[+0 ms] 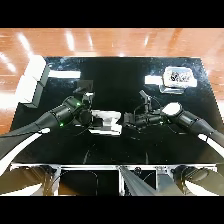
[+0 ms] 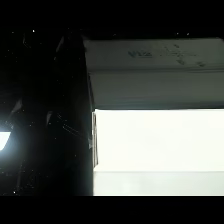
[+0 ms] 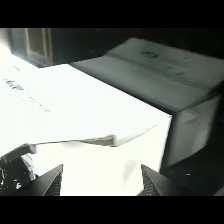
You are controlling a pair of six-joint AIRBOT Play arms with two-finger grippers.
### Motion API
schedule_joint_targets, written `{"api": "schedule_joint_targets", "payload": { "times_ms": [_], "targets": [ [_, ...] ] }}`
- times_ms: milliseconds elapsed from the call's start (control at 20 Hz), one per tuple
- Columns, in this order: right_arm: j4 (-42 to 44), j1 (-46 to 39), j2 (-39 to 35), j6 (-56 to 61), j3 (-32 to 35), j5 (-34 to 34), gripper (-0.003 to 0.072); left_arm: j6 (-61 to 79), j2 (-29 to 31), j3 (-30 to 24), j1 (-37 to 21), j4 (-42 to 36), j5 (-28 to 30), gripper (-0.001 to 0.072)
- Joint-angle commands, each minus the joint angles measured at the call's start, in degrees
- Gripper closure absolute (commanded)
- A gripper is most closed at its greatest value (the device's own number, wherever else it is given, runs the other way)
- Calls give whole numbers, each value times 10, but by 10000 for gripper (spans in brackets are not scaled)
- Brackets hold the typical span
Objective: Fold the box and place the chain.
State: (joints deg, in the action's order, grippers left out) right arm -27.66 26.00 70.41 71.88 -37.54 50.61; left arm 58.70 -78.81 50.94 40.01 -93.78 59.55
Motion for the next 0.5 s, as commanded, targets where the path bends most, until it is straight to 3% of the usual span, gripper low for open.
{"api": "schedule_joint_targets", "payload": {
  "times_ms": [0, 100, 300, 450],
  "targets": [
    [-56, 43, 0, 74, -25, -36, 96, 0, 0, 0, 0, 0, 0, 679],
    [-129, 80, 0, 159, -54, -64, 142, 0, 0, 0, 1, 0, 0, 678],
    [-313, 134, 6, 337, -109, -69, 142, 0, 0, 0, 1, 0, -1, 678],
    [-395, 160, 6, 414, -118, -63, 142, 0, 0, 0, 1, 0, 0, 679]
  ]
}}
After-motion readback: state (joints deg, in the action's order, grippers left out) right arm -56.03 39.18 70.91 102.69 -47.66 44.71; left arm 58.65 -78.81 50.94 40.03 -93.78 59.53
